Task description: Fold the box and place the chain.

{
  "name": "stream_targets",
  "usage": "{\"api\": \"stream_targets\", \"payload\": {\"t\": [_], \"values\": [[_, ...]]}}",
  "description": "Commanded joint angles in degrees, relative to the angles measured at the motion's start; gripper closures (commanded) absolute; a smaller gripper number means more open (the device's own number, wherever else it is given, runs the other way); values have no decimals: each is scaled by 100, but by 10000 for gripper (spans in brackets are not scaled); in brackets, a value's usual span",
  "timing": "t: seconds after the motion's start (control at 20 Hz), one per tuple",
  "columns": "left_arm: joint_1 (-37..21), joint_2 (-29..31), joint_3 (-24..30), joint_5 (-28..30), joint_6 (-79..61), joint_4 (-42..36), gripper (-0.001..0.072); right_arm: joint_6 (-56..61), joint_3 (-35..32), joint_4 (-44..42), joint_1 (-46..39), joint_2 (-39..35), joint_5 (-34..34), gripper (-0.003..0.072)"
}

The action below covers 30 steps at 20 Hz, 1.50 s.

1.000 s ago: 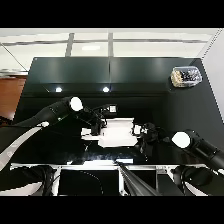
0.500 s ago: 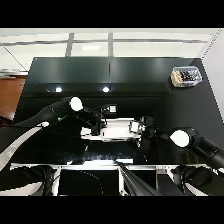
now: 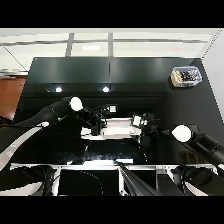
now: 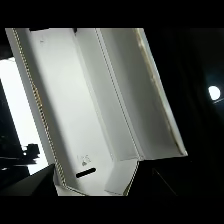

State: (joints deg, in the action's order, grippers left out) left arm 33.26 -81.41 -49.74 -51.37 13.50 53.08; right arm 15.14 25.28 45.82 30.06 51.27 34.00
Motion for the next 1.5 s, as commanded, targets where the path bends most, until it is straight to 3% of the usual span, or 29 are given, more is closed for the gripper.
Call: {"api": "stream_targets", "payload": {"t": [0.0, 0.1, 0.25, 0.4, 1.45], "values": [[-2, -2, -4, 15, -2, 2, 684, -715, 31, -977, -363, 188, 306, -15], [-2, -2, -4, 20, -4, 2, 684, -1390, 48, -1307, -540, 332, 750, -16], [-2, -2, -4, 22, -2, 2, 684, -1871, 46, -1357, -538, 645, 734, -16], [-2, -2, -4, 20, -2, 2, 684, -2616, 42, -2208, -542, 800, 673, -15], [-2, -2, -4, 20, -2, 0, 683, -3008, -22, -1722, -518, 1497, 785, -8]]}}
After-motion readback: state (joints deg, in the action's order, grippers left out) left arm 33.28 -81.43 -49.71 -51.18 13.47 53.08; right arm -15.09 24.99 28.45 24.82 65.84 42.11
